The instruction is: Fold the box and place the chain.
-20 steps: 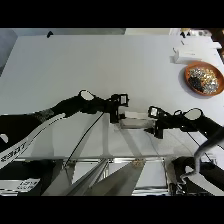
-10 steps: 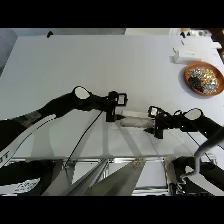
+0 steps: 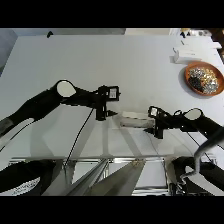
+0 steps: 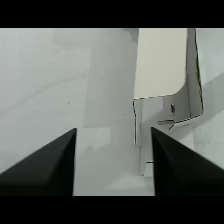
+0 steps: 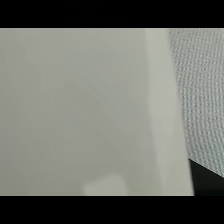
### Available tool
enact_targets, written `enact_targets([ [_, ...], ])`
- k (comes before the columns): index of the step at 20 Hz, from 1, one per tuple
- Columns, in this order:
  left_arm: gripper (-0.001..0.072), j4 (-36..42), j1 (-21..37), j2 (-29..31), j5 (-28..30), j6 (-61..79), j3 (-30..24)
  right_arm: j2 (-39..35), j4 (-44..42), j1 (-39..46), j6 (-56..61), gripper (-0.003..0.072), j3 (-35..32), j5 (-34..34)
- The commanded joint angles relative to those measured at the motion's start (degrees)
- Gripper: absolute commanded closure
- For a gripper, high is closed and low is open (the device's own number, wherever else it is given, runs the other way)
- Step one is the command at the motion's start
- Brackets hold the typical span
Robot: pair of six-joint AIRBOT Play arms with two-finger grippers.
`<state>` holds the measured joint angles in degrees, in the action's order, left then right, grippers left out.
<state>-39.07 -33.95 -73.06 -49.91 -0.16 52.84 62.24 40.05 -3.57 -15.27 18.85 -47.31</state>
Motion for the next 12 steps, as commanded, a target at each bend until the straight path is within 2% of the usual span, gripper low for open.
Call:
enact_targets([
  [1, 0.0529, -2.14, -0.57, 4.68, -5.46, -4.85, 0.04, -0.02, 0.02, 0.00, -0.02, 0.0287, 0.07, -0.07],
  [2, 0.0700, -2.12, -1.18, 5.31, -6.86, -4.85, 0.04, -0.02, 0.02, 0.00, -0.02, 0.0287, 0.07, -0.07],
  [5, 0.0705, -2.14, -4.66, 5.20, -10.40, -6.16, 0.04, -0.02, 0.02, 0.00, -0.02, 0.0287, 0.07, -0.07],
  [9, 0.0705, -2.12, -12.31, 3.89, -10.49, -8.24, 0.04, -0.02, 0.02, 0.00, -0.02, 0.0287, 0.07, -0.07],
  [11, 0.0706, -2.12, -15.98, 2.71, -8.44, -8.94, 0.04, -0.02, 0.02, 0.00, -0.02, 0.0287, 0.07, -0.07],
  [12, 0.0706, -2.12, -17.25, 1.92, -5.20, -9.07, 0.02, -0.02, 0.02, 0.00, -0.02, 0.0287, 0.07, -0.04],
])
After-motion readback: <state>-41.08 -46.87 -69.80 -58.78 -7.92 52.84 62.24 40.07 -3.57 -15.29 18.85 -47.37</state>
